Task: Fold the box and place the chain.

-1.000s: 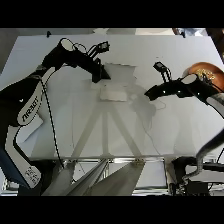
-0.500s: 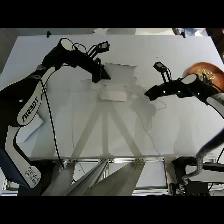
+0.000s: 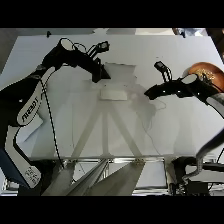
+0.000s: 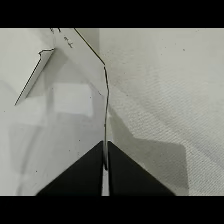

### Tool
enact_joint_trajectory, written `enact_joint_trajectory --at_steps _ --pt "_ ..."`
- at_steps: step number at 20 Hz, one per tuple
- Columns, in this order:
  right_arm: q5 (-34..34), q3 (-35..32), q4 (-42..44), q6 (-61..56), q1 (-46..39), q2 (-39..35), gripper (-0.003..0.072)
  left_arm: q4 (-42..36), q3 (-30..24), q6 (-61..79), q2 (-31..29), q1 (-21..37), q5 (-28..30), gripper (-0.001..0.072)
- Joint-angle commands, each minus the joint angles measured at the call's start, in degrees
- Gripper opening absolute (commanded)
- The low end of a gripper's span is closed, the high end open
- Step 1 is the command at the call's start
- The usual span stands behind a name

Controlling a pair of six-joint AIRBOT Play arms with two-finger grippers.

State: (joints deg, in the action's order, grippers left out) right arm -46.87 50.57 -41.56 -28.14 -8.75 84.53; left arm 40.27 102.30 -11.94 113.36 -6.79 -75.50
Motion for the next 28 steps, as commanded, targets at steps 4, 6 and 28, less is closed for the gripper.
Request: enact_joint_trajectory --at_steps 4,6,28 --pt "-3.7 0.2 1.9 -0.6 0.0 -4.6 0.047 0.1 0.1 0.0 -2.1 0.1 -0.2 0.0004" --pt "-4.9 0.3 1.6 -0.6 0.0 -9.2 0.047 -0.5 0.1 -1.2 -4.5 0.5 -1.1 0.0002" --pt "-6.7 0.3 -12.9 -12.6 -6.0 -39.0 0.0457 7.3 -33.6 -10.4 -37.7 -0.8 4.5 -0.0002"
